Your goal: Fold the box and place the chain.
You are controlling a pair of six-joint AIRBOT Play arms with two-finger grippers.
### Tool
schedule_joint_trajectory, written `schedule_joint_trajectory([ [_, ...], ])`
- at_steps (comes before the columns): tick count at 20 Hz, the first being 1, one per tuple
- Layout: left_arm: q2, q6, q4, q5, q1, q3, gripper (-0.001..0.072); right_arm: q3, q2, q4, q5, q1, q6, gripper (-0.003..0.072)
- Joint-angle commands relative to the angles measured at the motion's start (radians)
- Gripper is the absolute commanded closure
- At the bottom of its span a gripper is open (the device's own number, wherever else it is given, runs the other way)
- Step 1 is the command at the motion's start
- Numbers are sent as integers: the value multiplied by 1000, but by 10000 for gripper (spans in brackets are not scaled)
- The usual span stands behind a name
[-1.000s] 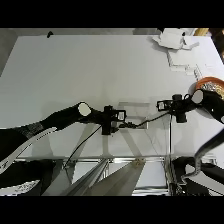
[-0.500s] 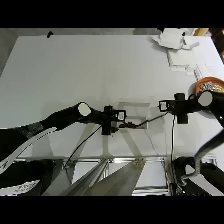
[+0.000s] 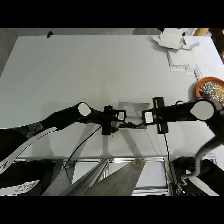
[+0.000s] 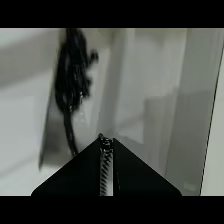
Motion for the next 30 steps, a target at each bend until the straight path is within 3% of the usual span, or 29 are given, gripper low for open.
schedule_joint_trajectory([
  [1,0,0,0,0,0,0,457,1,12,88,-135,172,68,671],
  [4,0,0,0,0,0,0,457,1,-2,103,-203,251,69,671],
  [10,0,0,0,0,0,0,457,0,-88,102,-203,259,125,668],
  [11,0,0,0,0,0,0,457,1,-90,99,-205,257,124,635],
  [13,0,0,0,0,0,0,457,3,-68,85,-205,242,119,471],
  [16,0,0,0,0,0,0,457,11,-1,-40,-166,140,117,463],
  [21,0,0,0,0,0,0,457,20,12,-170,-11,-201,116,467],
  [25,0,0,0,0,0,0,457,20,-76,-211,4,-415,-20,468],
  [30,0,0,0,0,0,0,457,20,-290,-332,-40,-460,-204,467],
])
